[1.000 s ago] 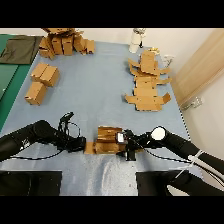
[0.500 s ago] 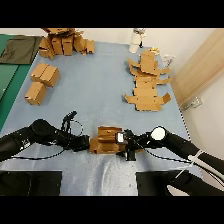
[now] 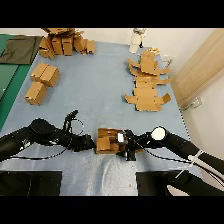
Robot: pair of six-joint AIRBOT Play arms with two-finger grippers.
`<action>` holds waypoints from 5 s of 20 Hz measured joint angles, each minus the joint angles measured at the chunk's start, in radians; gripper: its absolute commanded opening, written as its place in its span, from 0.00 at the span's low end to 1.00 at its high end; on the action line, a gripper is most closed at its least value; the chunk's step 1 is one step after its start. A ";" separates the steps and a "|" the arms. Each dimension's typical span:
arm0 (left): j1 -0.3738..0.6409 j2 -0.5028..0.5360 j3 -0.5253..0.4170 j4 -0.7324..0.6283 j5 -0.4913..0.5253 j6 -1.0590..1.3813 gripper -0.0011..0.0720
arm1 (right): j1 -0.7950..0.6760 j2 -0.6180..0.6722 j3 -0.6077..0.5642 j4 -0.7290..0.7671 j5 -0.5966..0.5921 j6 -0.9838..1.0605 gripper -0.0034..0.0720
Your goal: Fold the box.
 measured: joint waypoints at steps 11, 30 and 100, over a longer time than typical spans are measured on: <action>-0.001 0.028 0.005 -0.019 -0.009 0.010 0.51 | 0.000 0.000 0.000 0.000 0.000 0.000 0.64; -0.092 0.031 0.064 0.126 0.101 -0.135 0.52 | 0.000 0.000 0.000 0.000 0.000 0.000 0.64; -0.538 -0.292 0.624 1.123 -0.332 -1.227 0.82 | -0.001 -0.001 0.000 -0.001 0.000 0.000 0.64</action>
